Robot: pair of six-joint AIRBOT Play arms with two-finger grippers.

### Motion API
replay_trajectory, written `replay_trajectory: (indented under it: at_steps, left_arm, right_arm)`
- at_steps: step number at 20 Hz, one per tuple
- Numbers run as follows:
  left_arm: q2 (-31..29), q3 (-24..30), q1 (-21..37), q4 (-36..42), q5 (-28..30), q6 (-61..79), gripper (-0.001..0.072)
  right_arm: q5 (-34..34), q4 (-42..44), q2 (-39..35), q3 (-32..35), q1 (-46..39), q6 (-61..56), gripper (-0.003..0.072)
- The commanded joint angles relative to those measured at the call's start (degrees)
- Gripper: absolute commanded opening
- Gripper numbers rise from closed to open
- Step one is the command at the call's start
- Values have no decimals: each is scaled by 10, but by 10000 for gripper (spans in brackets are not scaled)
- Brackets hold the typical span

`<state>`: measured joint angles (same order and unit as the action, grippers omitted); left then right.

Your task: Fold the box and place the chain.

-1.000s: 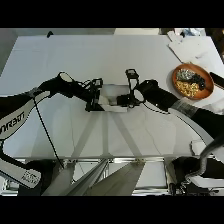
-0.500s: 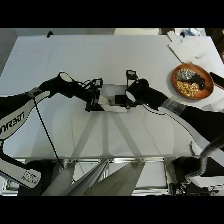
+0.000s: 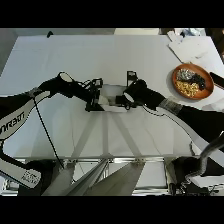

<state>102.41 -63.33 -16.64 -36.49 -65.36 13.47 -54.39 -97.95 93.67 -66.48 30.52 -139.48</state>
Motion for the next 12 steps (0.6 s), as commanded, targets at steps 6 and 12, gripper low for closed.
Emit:
replay_trajectory:
  at_steps: [6, 12]
  left_arm:
    - [0, 0, 0, 0, 0, 0, 211]
    - [0, 0, 0, 0, 0, 0, 211]
  right_arm:
    - [-15, 7, -64, -1, 1, 17, 457]
    - [-76, -46, -182, -1, 1, 36, 457]
